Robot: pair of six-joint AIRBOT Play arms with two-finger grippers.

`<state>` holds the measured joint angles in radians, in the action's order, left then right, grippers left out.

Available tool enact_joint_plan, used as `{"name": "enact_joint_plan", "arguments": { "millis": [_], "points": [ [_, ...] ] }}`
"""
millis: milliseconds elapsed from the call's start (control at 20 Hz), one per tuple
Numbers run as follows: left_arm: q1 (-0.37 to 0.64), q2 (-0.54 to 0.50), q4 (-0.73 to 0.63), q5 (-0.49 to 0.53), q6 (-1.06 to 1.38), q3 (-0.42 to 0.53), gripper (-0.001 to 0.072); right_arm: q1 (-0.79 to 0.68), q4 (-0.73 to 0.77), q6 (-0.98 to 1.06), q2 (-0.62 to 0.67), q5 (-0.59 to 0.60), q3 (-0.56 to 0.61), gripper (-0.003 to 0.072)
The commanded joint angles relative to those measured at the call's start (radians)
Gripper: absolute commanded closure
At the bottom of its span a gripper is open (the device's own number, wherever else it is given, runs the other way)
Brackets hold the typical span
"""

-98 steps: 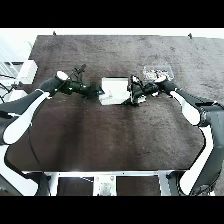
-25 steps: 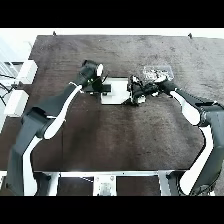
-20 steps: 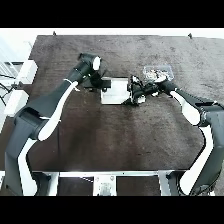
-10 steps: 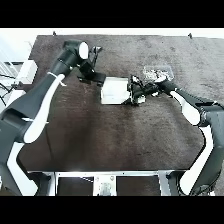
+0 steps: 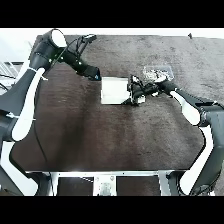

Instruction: Fold the box and place the chain.

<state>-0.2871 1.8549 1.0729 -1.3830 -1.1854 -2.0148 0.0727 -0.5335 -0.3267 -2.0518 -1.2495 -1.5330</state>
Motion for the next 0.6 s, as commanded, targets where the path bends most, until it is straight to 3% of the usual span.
{"name": "enact_joint_plan", "arguments": {
  "millis": [0,150,300,550],
  "points": [
    [0.013,-0.003,-0.025,0.13,0.113,0.001,0.0006,0.001,0.0,0.0,0.001,0.0,0.0,0.0092],
    [0.013,-0.002,-0.113,0.137,0.505,0.036,0.0005,0.001,0.0,0.0,0.001,0.0,0.0,0.0093],
    [0.013,-0.002,-0.167,0.147,0.733,0.098,0.0006,0.001,0.0,0.0,0.001,0.0,0.0,0.0092],
    [0.125,-0.002,-0.46,0.131,1.009,0.232,0.0006,0.001,0.0,0.0,0.001,0.0,0.0,0.0092]
  ]
}}
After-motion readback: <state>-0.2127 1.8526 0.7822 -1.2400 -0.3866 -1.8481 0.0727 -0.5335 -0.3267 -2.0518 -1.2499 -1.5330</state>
